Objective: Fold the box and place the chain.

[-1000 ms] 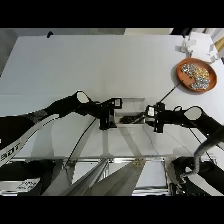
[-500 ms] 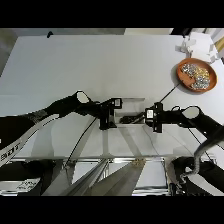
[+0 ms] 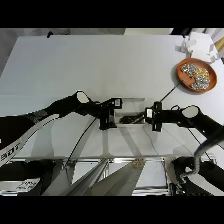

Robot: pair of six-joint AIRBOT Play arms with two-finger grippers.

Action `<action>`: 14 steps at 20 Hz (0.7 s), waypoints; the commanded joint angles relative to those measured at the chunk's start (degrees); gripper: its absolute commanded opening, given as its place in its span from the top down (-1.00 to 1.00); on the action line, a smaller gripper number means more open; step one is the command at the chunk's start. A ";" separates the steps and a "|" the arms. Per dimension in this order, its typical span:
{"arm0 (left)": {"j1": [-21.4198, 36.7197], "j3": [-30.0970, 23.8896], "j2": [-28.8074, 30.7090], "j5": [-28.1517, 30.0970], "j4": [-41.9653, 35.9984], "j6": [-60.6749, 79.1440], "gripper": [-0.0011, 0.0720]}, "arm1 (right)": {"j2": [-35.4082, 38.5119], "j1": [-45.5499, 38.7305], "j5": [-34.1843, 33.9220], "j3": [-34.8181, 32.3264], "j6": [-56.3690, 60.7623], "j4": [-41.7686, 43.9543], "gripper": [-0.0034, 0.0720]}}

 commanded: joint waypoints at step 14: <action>-0.02 0.02 0.04 1.33 0.02 0.02 0.41 | 1.62 -0.04 -1.90 0.00 1.05 0.61 0.88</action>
